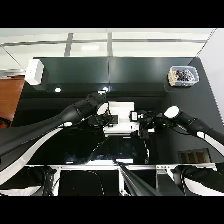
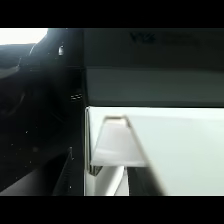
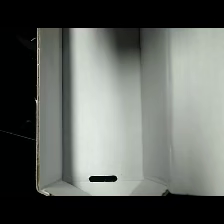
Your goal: Fold the box and place the chain.
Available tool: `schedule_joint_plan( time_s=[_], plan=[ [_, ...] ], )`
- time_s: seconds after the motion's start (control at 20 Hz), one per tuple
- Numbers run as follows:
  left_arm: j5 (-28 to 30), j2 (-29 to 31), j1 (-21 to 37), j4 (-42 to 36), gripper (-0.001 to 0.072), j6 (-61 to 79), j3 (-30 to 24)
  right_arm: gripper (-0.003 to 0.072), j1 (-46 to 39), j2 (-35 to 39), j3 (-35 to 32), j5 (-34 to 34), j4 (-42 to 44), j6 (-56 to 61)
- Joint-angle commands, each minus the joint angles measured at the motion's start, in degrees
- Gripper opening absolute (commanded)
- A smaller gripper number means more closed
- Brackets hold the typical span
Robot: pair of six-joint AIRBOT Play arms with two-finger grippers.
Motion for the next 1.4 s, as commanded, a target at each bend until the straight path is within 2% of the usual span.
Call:
schedule_joint_plan(
  time_s=[0.0, 0.05, 0.15, 0.3, 0.35, 0.4, 0.45, 0.5, 0.65, 0.75, 0.8, 0.85, 0.9, 1.35],
  plan=[
    [-1.1, -0.5, -0.2, 0.4, 0.0389, -1.1, 0.8, 0.0411, 0.1, 0.0, 0.0, 0.0, 0.0, 0.0],
    [-1.1, -0.5, -0.2, 0.4, 0.0382, -1.1, 0.9, 0.0411, 0.1, 0.0, 0.0, 0.0, 0.0, 0.0],
    [-1.0, -0.5, -0.2, 0.4, 0.0268, -1.1, 0.9, 0.0411, 0.1, 0.0, 0.0, 0.0, 0.0, 0.0],
    [-1.0, -0.5, -0.1, 0.4, 0.0266, -1.1, 0.9, 0.0411, 0.1, 0.0, 0.0, 0.0, 0.0, 0.0],
    [-1.1, -0.5, -0.1, 0.4, 0.0245, -1.1, 0.9, 0.0411, 0.1, 0.0, 0.0, 0.0, 0.0, 0.0],
    [-1.1, -0.5, 0.0, 0.4, 0.0117, -1.1, 0.9, 0.0411, 0.1, 0.0, 0.0, 0.0, 0.0, 0.0],
    [-1.1, -0.5, 0.0, 0.4, 0.0059, -1.1, 0.9, 0.0411, 0.1, 0.0, 0.0, 0.0, 0.0, 0.0],
    [-1.1, -0.5, 0.0, 0.4, 0.0033, -1.1, 0.9, 0.0411, 0.1, 0.0, 0.0, 0.0, 0.0, 0.0],
    [-1.0, -0.5, 0.0, 0.4, 0.0024, -1.1, 0.9, 0.0411, 0.1, 0.0, 0.0, 0.0, 0.0, 0.0],
    [-1.0, -0.5, 0.1, 0.4, 0.0043, -1.1, 0.9, 0.0411, 0.1, 0.0, 0.0, 0.0, 0.0, 0.0],
    [-1.0, -0.5, 0.1, 0.5, 0.0162, -1.1, 0.9, 0.041, 0.1, 0.0, 0.0, 0.0, 0.0, 0.0],
    [-1.0, -0.5, 0.1, 0.5, 0.0334, -1.1, 0.9, 0.041, 0.1, 0.0, 0.0, 0.0, 0.0, 0.0],
    [-1.0, -0.5, 0.1, 0.6, 0.0426, -1.4, 0.9, 0.0411, 0.1, 0.0, 0.0, 0.0, 0.0, 0.0],
    [-0.3, -1.1, 0.5, 0.5, 0.0393, -2.2, 0.8, 0.0411, 0.1, 0.0, 0.0, 0.0, 0.0, 0.0]
  ],
)
